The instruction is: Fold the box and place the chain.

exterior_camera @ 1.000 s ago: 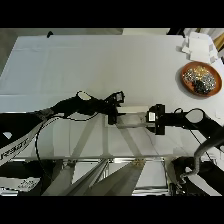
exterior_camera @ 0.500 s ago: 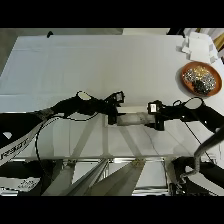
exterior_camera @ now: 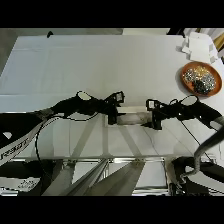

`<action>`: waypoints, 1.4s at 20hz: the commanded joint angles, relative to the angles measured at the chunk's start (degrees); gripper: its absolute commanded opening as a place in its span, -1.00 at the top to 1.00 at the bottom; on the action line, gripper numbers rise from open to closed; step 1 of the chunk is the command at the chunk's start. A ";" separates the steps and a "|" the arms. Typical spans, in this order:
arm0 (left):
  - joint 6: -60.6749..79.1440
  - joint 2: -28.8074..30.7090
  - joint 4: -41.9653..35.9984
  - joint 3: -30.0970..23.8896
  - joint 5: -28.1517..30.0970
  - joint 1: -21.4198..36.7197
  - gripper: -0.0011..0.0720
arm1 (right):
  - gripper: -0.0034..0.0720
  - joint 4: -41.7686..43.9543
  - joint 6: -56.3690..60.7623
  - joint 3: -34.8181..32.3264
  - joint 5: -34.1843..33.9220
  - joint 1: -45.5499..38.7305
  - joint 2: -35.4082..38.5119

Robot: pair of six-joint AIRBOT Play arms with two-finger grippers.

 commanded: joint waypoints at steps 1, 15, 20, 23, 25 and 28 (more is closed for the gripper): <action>0.00 0.00 0.00 0.02 0.00 -0.02 0.94 | -0.93 0.04 -0.59 0.04 -0.39 -0.04 -1.20; 0.00 0.00 0.00 0.02 0.00 -0.02 0.94 | -0.84 0.52 -3.15 1.84 -1.20 0.72 -5.29; 0.00 0.00 0.00 0.02 0.00 -0.02 0.94 | -0.78 0.81 -3.08 2.21 -1.22 1.97 -6.60; 0.00 0.00 0.02 0.02 0.00 -0.02 0.94 | -0.78 -0.68 -2.84 2.21 -1.01 1.51 -6.60; 0.00 0.00 0.00 0.02 0.00 -0.02 0.94 | -0.78 -0.81 -2.62 2.21 -0.90 1.31 -6.60; 0.00 0.00 0.00 0.02 0.02 -0.02 0.94 | -0.78 -0.79 -1.55 2.21 -0.04 0.09 -6.56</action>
